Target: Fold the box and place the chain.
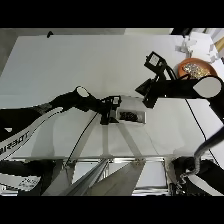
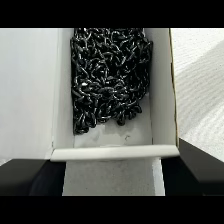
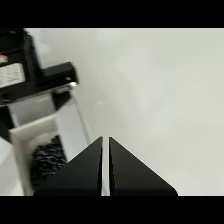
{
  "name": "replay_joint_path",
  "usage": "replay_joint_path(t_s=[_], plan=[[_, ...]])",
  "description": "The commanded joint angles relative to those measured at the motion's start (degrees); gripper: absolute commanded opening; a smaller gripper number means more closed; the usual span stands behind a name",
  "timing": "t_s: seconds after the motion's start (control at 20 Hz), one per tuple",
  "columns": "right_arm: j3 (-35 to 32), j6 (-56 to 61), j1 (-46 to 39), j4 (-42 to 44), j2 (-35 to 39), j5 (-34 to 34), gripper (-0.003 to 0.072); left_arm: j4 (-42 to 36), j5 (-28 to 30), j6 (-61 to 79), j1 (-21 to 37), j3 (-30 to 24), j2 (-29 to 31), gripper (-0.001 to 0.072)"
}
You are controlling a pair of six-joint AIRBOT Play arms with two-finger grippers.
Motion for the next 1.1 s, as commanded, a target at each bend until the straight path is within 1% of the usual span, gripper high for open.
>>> replay_joint_path(t_s=[0.0,0.15,0.3,0.35,0.4,0.45,0.5,0.6,0.7,1.05], plan=[[1.4,0.0,-1.5,-2.0,-4.2,1.5,0.0038,0.0,0.0,0.0,0.0,0.0,0.0,0.0206],[1.2,-2.1,0.3,-2.1,-8.8,5.7,0.0038,0.0,0.0,0.0,0.0,0.0,0.0,0.0206],[0.8,-3.8,2.1,-2.1,-9.6,8.5,0.0062,0.0,0.0,0.0,0.0,0.0,0.0,0.0206],[0.8,-4.9,2.8,-2.1,-9.6,9.7,0.0087,0.0,0.0,0.0,0.0,0.0,0.0,0.0206],[0.8,-5.0,3.6,-2.1,-9.5,10.8,0.0137,0.0,0.0,0.0,0.0,0.0,0.0,0.0206],[0.8,-5.0,4.3,-2.1,-9.5,11.8,0.014,0.0,0.0,0.0,0.0,0.0,0.0,0.0206],[0.8,-5.0,5.2,-2.2,-9.5,12.9,0.0194,0.0,0.0,0.0,0.0,0.0,0.0,0.0206],[0.8,-5.1,6.9,-3.0,-9.4,14.4,0.0205,0.0,0.0,0.0,0.0,0.0,0.0,0.0206],[0.8,-5.2,8.5,-4.5,-9.4,15.6,0.026,0.0,0.0,0.0,0.0,0.0,0.0,0.0206],[0.8,-5.1,11.8,-7.2,-9.4,16.2,0.0275,0.0,0.0,0.0,0.0,0.0,0.0,0.0206]])
